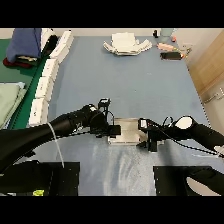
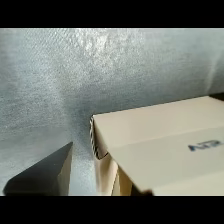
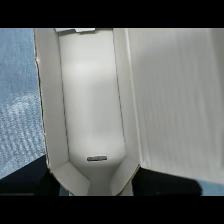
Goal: Fold the box.
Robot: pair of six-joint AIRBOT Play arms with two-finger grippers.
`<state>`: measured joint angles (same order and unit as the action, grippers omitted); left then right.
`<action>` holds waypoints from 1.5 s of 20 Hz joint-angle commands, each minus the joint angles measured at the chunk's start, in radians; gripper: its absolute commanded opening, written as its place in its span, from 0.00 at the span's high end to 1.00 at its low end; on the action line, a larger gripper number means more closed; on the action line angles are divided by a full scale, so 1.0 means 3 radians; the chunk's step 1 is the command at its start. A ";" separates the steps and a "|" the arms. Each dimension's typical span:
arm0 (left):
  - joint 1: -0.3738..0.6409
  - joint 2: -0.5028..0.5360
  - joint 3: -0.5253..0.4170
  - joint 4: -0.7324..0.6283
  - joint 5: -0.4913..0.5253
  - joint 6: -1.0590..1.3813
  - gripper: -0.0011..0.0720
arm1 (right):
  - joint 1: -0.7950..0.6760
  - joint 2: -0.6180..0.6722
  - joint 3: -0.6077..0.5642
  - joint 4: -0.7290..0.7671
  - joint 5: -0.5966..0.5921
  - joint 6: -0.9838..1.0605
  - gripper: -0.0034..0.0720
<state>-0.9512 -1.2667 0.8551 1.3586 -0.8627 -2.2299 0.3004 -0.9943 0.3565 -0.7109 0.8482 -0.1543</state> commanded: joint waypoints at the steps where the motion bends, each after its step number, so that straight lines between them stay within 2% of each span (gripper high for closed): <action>1: -0.0075 -0.0244 0.0287 0.0070 -0.0298 -0.0168 0.43 | -0.0003 0.0001 0.0003 0.0001 0.0000 0.0000 0.27; 5: -0.0226 -0.0427 0.0458 0.0294 -0.0516 -0.0463 0.43 | -0.0003 0.0001 0.0003 0.0001 0.0000 0.0000 0.27; 10: -0.0343 -0.0551 0.0549 0.0317 -0.0671 -0.0614 0.44 | -0.0003 0.0001 0.0003 0.0001 0.0000 -0.0001 0.27; 12: -0.0364 -0.0557 0.0590 0.0376 -0.0676 -0.0683 0.60 | -0.0003 0.0001 0.0003 0.0001 -0.0001 0.0000 0.27; 14: -0.0364 -0.0557 0.0635 0.0425 -0.0679 -0.0800 0.60 | -0.0003 0.0001 0.0003 0.0000 0.0000 0.0000 0.27; 16: -0.0385 -0.0557 0.0662 0.0529 -0.0696 -0.0890 0.79 | -0.0003 0.0001 0.0003 0.0001 0.0000 0.0000 0.27; 17: -0.0388 -0.0558 0.0664 0.0540 -0.0718 -0.0914 0.79 | -0.0003 0.0001 0.0003 0.0001 0.0000 0.0000 0.27; 19: -0.0404 -0.0572 0.0665 0.0573 -0.0760 -0.0913 0.92 | -0.0003 0.0001 0.0003 0.0001 0.0000 0.0000 0.27; 27: -0.0444 -0.0621 0.0753 0.0664 -0.0852 -0.0910 0.88 | -0.0003 0.0000 0.0003 0.0001 0.0000 0.0000 0.27; 28: -0.0444 -0.0621 0.0768 0.0671 -0.0852 -0.0862 0.62 | -0.0003 0.0001 0.0003 0.0001 0.0000 0.0000 0.27; 29: -0.0444 -0.0621 0.0777 0.0674 -0.0851 -0.0829 0.14 | -0.0003 0.0001 0.0003 0.0000 0.0000 0.0000 0.27; 30: -0.0441 -0.0621 0.0782 0.0670 -0.0868 -0.0828 0.09 | -0.0003 0.0001 0.0003 0.0001 0.0000 0.0000 0.27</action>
<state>-1.0832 -1.4517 1.0801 1.5551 -1.1133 -2.4950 0.2996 -0.9943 0.3561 -0.7109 0.8474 -0.1543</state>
